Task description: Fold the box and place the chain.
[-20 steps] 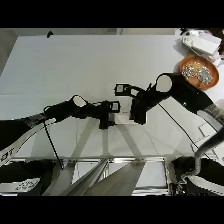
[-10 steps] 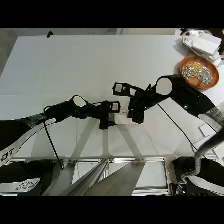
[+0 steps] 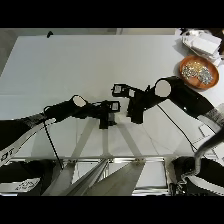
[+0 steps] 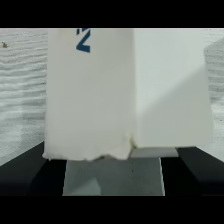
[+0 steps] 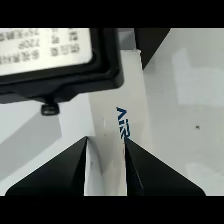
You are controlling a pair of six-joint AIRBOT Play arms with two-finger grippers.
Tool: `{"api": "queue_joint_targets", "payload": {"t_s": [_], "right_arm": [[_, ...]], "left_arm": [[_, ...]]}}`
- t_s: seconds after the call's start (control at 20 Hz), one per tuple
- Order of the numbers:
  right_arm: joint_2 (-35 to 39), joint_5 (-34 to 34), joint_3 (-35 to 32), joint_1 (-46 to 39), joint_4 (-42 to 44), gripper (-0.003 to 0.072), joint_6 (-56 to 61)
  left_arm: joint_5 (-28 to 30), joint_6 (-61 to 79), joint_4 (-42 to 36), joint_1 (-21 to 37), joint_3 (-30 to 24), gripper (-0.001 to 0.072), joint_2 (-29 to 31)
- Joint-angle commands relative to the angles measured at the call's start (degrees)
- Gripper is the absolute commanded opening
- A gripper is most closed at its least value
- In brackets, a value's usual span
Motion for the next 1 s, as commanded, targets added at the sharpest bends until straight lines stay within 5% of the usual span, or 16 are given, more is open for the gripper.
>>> {"api": "queue_joint_targets", "payload": {"t_s": [0.0,0.95], "right_arm": [[0.76,-1.88,-0.02,0.63,-0.59,0.0210,0.02],[1.16,-7.04,-2.56,0.63,-1.60,0.0169,1.16]], "left_arm": [[-0.07,0.07,0.04,0.02,0.00,0.0136,0.02],[-0.04,0.07,0.04,0.00,0.00,0.0136,0.04]]}}
